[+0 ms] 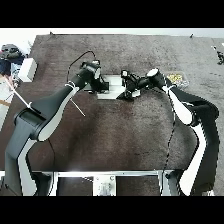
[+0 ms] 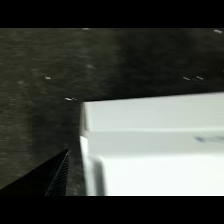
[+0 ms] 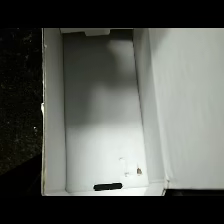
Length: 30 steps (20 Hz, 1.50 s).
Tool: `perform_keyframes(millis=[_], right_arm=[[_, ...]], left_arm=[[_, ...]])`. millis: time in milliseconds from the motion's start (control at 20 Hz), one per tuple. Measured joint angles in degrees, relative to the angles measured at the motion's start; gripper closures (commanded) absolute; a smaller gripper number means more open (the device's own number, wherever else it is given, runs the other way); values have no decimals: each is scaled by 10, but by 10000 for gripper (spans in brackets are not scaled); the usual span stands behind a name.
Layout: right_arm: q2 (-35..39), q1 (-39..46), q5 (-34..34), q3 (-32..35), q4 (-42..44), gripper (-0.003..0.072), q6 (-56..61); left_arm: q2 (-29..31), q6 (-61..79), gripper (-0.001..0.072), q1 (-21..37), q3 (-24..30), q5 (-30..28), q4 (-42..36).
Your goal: Fold the box and place the chain.
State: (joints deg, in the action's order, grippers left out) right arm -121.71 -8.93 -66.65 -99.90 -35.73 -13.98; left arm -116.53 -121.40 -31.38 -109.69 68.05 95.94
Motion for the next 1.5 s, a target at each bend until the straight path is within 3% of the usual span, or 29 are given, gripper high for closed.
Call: perform_keyframes(millis=[150, 200, 400, 500, 650, 850, 1000, 1050, 1100, 1150, 1500], right_arm=[[0, 0, 0, 0, 0, 215, 0], [0, 0, 0, 0, 0, 215, 0], [0, -1, 2, 0, 1, 215, 0], [0, -1, 1, 0, 1, 216, 0], [0, -1, 0, 0, 0, 215, -1], [0, -1, 0, 0, 0, 215, -1], [0, -1, 0, 0, 0, 215, 0], [0, 0, -2, 0, -1, 215, 0], [0, 0, -3, 0, -1, 215, 0], [0, 0, -3, 0, -1, 215, 1], [0, 0, 0, 0, -1, 215, 1]], left_arm=[[-11, -31, 374, -5, -10, 9, 29], [-15, -39, 472, -6, -14, 11, 36], [-24, -61, 548, -7, -26, 19, 46], [-26, -68, 657, -7, -28, 21, 47], [-29, -72, 696, -7, -30, 25, 43], [-33, -74, 697, -7, -33, 31, 31], [-35, -65, 694, -7, -42, 38, 24], [-36, -59, 629, -7, -47, 42, 21], [-36, -55, 419, -7, -51, 45, 16], [-34, -45, 353, -7, -54, 55, 13], [-26, 18, 353, -7, -67, 76, 9]])
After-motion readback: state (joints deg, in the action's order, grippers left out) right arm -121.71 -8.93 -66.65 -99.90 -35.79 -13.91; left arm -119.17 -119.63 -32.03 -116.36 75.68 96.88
